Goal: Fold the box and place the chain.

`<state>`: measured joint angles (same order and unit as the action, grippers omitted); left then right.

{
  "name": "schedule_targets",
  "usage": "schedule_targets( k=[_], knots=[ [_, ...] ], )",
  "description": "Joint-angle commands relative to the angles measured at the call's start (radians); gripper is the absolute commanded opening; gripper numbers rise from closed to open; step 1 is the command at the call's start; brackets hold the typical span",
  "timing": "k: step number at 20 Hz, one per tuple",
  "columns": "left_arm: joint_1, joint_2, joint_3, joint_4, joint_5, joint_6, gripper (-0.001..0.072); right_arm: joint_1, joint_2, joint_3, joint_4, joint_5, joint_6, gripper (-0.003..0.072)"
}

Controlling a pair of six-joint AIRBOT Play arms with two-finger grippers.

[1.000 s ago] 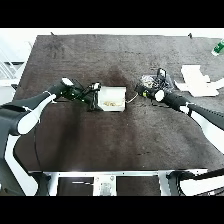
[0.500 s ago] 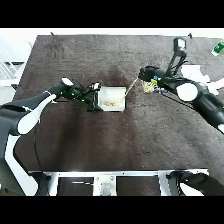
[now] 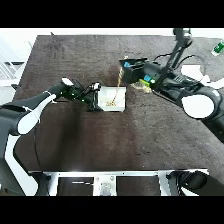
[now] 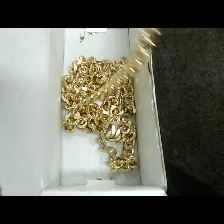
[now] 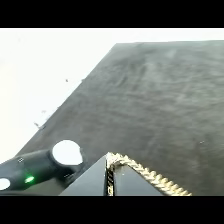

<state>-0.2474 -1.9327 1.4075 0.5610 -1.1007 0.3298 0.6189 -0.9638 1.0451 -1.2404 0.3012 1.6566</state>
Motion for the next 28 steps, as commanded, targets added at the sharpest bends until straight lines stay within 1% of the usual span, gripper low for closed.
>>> schedule_targets(
  k=[1,5,9,12,17,19,20,21,22,25,28],
  knots=[
    [0.001,0.000,0.001,0.000,0.000,0.000,0.0543,0.042,-0.072,0.005,0.002,-0.024,0.014,0.0006],
    [0.001,0.000,0.001,0.000,0.000,0.000,0.0542,0.042,-0.174,0.005,-0.002,-0.036,0.007,0.0006],
    [0.001,0.000,0.001,0.000,0.000,0.000,0.0542,0.038,-0.217,-0.001,0.000,-0.050,0.015,0.0006],
    [0.001,0.000,0.001,0.000,0.000,0.000,0.0542,0.038,-0.249,-0.026,0.002,-0.050,0.038,0.0006],
    [0.001,0.000,0.001,0.000,0.000,0.000,0.0542,0.037,-0.394,-0.048,0.002,-0.051,0.037,0.0007],
    [0.001,0.000,0.001,0.000,0.000,0.000,0.0542,0.037,-0.429,-0.048,-0.002,-0.051,0.037,0.0011],
    [0.001,0.000,0.001,0.000,0.000,0.000,0.0542,0.034,-0.431,-0.048,-0.002,-0.051,0.032,0.0121],
    [0.001,0.000,0.001,0.000,0.000,0.000,0.0542,0.029,-0.425,-0.048,-0.009,-0.051,0.033,0.0308],
    [0.001,0.000,0.001,0.000,0.000,0.000,0.0542,0.020,-0.416,-0.048,-0.020,-0.050,0.033,0.0394],
    [0.001,0.000,0.001,0.000,0.000,0.000,0.0542,-0.034,-0.347,-0.076,-0.036,-0.043,0.034,0.0394],
    [0.001,0.000,0.001,0.000,0.000,0.000,0.0542,-0.161,-0.264,-0.169,-0.035,-0.043,0.042,0.0394]
  ],
)
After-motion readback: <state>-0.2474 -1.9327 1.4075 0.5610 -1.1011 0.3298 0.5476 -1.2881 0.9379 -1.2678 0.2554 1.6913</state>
